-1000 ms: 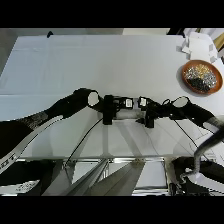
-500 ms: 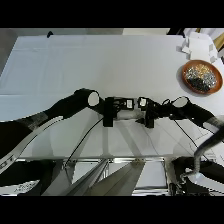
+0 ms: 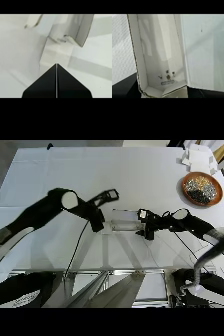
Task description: Fold the box and place the chain.
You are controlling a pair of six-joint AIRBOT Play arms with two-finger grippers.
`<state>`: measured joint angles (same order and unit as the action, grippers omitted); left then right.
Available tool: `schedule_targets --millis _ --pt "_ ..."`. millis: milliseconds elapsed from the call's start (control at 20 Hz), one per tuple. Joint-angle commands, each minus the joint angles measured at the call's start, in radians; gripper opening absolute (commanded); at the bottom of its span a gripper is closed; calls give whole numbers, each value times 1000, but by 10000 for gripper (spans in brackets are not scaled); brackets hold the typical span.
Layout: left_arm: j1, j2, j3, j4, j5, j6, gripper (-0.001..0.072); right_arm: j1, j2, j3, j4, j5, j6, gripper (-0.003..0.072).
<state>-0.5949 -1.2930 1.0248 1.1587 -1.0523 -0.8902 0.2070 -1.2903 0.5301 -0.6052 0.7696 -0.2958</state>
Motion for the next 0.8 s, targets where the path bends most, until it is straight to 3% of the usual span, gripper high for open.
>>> schedule_targets --millis 0,250,500,750 --pt "89 42 -14 24 -65 -264 4 1 0 0 0 0 -1 357" --pt "160 -19 -144 -64 6 -419 8 1 0 0 0 0 -1 356" --pt "145 -163 -153 -186 60 -415 8 1 0 0 0 0 -1 357" --pt "124 -182 -153 -213 84 -408 8 1 0 0 0 0 -1 356"
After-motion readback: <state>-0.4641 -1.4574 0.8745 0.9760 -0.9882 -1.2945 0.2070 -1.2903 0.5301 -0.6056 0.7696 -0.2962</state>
